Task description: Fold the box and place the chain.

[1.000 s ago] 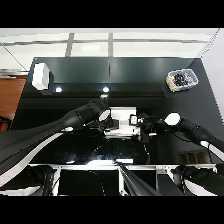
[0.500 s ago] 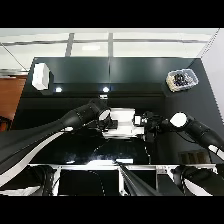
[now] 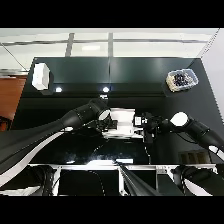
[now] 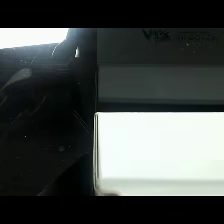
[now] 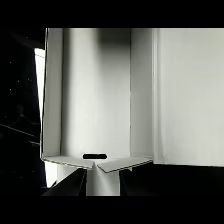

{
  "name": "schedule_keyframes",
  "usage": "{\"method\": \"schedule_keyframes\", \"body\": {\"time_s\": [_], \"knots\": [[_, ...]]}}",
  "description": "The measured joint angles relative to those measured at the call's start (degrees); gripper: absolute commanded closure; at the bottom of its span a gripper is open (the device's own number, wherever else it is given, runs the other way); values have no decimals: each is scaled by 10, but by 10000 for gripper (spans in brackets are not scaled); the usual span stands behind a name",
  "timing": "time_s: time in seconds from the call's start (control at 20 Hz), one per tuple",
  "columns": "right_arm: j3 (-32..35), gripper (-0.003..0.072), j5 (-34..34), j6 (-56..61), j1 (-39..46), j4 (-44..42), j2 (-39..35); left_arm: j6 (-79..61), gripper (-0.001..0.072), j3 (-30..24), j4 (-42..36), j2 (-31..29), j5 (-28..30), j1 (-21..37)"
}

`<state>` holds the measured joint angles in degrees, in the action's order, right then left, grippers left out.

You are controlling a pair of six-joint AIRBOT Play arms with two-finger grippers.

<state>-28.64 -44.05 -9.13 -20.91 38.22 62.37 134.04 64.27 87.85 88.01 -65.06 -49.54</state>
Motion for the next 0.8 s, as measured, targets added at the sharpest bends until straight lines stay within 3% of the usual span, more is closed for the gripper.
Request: {"method": "schedule_keyframes", "body": {"time_s": [0.55,0.65,0.75,0.8], "knots": [[0,457,30,32,-40,-95,39,-1,681,0,2,2,-1,0],[0,684,34,39,-42,-98,41,0,681,0,0,3,1,0],[0,682,35,45,-43,-102,42,0,681,0,-2,3,3,0],[0,640,36,46,-44,-102,42,0,681,0,-2,3,3,0]]}}
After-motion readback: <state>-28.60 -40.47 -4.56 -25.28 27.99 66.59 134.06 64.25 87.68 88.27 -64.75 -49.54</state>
